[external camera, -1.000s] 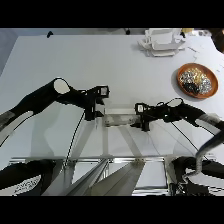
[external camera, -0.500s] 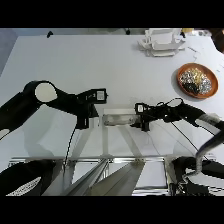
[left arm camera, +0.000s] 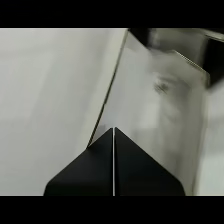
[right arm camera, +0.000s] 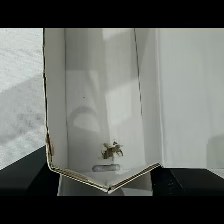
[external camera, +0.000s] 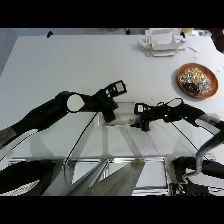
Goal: Fold the box and place the chain.
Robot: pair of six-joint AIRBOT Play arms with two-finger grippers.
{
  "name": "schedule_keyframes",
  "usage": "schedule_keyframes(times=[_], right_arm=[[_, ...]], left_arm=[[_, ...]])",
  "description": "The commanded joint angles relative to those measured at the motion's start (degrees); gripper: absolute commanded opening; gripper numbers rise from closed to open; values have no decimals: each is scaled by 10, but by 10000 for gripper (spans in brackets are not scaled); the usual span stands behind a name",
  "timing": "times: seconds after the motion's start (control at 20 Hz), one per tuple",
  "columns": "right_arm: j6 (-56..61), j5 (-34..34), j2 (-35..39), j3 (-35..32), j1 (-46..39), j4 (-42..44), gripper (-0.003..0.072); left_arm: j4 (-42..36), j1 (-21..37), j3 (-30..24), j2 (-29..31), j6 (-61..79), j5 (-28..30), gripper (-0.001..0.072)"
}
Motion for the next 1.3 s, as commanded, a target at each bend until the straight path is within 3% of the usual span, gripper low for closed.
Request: schedule_keyframes(times=[0.0,0.25,0.5,0.7,0.8,0.9,1.25], right_arm=[[0,0,0,0,0,0,367],[0,0,0,0,0,0,367],[0,0,0,0,0,0,367],[0,0,0,0,0,0,367],[0,0,0,0,0,0,367],[0,0,0,0,0,0,367],[0,0,0,0,0,0,367]], left_arm=[[-1,0,0,-47,-125,152,-1],[0,0,0,-99,-149,105,-1],[32,0,0,-41,-148,56,0],[163,0,0,45,-148,-113,1],[200,0,0,59,-148,-202,4],[204,0,0,49,-138,-251,4],[222,11,-5,11,-104,-268,4]])
